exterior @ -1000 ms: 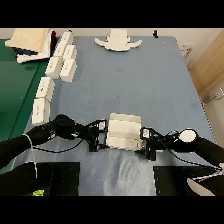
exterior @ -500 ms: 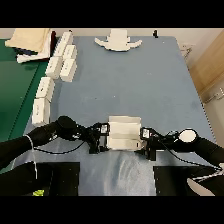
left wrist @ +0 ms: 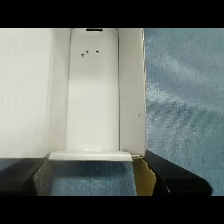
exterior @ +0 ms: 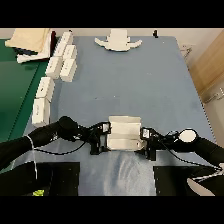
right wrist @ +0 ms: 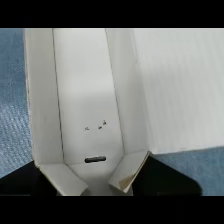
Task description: Fold the box.
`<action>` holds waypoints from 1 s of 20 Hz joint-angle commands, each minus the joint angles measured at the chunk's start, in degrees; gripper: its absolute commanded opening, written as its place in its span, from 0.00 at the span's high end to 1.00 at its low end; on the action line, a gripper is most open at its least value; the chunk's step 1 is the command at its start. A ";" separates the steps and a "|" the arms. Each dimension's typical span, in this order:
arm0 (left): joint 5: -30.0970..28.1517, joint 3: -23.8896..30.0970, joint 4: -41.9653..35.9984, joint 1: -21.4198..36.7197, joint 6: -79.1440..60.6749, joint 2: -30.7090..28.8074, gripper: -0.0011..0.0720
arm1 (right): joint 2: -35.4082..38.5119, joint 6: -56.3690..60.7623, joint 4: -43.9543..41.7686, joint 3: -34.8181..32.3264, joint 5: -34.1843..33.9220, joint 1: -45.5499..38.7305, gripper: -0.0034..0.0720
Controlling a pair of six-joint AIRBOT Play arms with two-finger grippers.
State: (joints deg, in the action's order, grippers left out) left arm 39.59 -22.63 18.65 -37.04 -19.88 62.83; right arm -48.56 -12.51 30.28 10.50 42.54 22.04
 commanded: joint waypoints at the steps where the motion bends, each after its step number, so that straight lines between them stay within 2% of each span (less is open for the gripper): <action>1: -1.75 -0.07 0.90 -1.27 1.42 -0.02 0.02 | 0.00 0.02 -0.04 0.02 0.02 -0.04 0.17; 3: -1.99 -0.04 0.94 -1.51 1.51 -0.02 0.22 | 0.00 0.02 -0.04 0.02 0.02 -0.04 0.17; 4: -1.99 -0.04 0.92 -1.51 1.55 -0.02 0.26 | 0.00 0.00 -0.04 0.02 0.02 -0.04 0.17; 6: -2.14 -0.04 0.92 -1.51 1.73 -0.02 0.27 | 0.00 0.00 -0.04 0.02 0.02 -0.04 0.17; 9: -2.14 -0.04 0.92 -1.51 1.75 -0.02 0.26 | 0.00 0.02 -0.04 0.02 0.02 -0.04 0.17; 10: -2.10 -0.07 0.92 -1.51 1.75 -0.02 0.21 | 0.00 0.02 -0.04 0.02 0.02 -0.04 0.17; 11: -2.03 -0.04 0.92 -1.51 1.84 -0.02 0.02 | 0.00 0.02 -0.04 0.02 0.02 -0.04 0.17; 16: -2.16 -0.04 6.01 -1.44 6.03 -0.09 0.02 | 0.00 0.02 -0.04 0.02 0.02 -0.04 0.17; 20: -2.19 -0.04 5.99 -1.57 6.01 -0.09 0.02 | 0.00 0.00 -0.04 0.02 0.02 -0.04 0.17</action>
State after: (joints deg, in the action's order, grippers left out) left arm 37.43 -22.68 23.70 -38.50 -14.74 62.78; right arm -48.56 -12.51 30.24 10.50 42.57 22.04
